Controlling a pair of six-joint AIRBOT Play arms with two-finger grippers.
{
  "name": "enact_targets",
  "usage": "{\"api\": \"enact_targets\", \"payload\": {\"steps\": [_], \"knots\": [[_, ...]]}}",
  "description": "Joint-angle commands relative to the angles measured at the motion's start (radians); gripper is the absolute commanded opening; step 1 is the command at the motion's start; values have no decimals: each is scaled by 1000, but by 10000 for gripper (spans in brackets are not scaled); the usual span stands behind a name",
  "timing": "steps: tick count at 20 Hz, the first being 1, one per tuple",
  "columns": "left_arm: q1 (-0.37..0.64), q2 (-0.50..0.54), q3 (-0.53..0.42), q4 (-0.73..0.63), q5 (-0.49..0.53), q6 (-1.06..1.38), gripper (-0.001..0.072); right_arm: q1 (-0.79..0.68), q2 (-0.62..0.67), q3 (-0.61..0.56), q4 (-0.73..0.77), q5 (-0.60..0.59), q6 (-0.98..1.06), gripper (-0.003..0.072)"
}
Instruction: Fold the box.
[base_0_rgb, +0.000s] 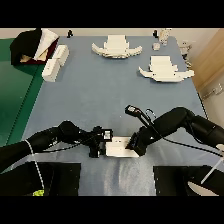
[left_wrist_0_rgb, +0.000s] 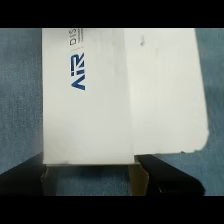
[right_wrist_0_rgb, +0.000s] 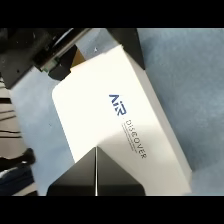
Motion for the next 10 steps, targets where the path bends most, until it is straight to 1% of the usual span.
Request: {"api": "enact_targets", "payload": {"steps": [1, 3, 4, 5, 7, 8, 9, 10], "knots": [[0, 0, 0, 0, 0, 0, 453, 89, 42, -24, -118, 121, -9, 2], [0, 0, 0, 0, 1, 0, 453, 130, 42, -24, -125, 169, -88, 3], [0, 0, 0, 0, 0, 0, 453, 153, 42, -24, -133, 197, -138, 38], [0, 0, 0, 0, 0, 0, 453, 173, 43, -24, -139, 227, -193, 124], [0, 0, 0, 0, 0, 0, 453, 209, 49, -24, -142, 262, -299, 247], [0, 0, 0, 0, 0, 0, 453, 226, 50, -24, -148, 277, -335, 247], [0, 0, 0, 0, 0, 0, 453, 237, 50, -24, -164, 289, -354, 300], [0, 0, 0, 0, 0, 0, 453, 245, 50, -24, -173, 299, -381, 469]]}}
